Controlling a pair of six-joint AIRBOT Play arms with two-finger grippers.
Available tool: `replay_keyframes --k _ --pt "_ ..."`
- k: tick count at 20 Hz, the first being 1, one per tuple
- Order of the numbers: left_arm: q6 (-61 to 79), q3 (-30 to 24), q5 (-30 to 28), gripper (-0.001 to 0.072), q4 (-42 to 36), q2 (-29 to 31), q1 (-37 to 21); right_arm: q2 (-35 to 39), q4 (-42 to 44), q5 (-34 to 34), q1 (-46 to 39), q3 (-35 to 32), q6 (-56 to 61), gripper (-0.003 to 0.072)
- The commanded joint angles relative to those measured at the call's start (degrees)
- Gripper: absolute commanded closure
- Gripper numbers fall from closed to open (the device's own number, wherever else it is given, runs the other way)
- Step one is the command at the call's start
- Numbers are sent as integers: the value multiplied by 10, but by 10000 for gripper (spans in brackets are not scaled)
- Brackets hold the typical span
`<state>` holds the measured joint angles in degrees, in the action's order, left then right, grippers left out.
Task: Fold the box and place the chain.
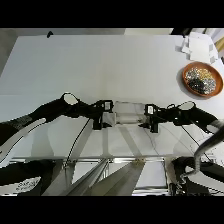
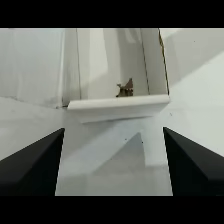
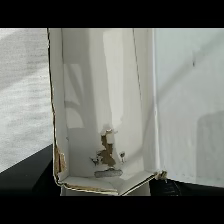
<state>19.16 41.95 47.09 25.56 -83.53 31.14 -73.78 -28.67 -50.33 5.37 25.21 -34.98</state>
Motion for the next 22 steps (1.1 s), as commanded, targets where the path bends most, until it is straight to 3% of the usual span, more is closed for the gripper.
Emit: replay_keyframes --k 1,22 --pt "21 0 -13 9 -33 -6 13 0 0 0 0 0 0 269" --pt "29 0 -46 17 -82 -47 47 0 0 0 0 0 0 269"
